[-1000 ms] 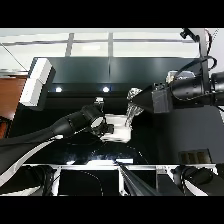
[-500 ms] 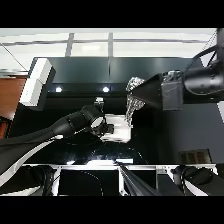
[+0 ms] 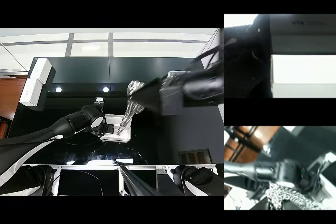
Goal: Fold the box and place the chain.
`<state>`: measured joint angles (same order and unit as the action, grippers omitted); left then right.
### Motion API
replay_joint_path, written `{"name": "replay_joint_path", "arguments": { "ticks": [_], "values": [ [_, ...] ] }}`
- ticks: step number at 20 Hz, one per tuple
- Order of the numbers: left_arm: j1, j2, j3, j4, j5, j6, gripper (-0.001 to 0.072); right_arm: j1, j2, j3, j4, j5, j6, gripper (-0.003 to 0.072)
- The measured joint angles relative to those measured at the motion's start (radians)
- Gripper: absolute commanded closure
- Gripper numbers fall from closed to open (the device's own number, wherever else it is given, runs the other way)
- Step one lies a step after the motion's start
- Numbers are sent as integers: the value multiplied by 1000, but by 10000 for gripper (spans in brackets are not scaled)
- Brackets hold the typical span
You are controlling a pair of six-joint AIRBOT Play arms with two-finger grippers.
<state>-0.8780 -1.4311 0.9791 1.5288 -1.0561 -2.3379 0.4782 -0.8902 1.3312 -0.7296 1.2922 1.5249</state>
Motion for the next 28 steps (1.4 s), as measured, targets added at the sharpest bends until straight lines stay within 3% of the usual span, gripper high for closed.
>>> {"name": "replay_joint_path", "arguments": {
  "ticks": [5,11,20,21,22,23,28],
  "values": [
    [0,0,0,0,0,0,682,61,-5,-236,-58,-117,8,682],
    [0,0,0,0,0,0,682,74,-6,-433,-101,-228,43,681],
    [0,0,0,0,3,0,682,123,-90,-547,-67,-415,68,673],
    [0,0,0,0,5,0,682,127,-99,-549,-69,-419,68,648],
    [0,0,0,0,5,0,682,130,-107,-551,-77,-422,68,466],
    [0,0,0,0,5,0,682,132,-111,-552,-84,-419,70,335],
    [0,0,0,0,5,0,681,123,-118,-551,-128,-367,72,335]
  ]
}}
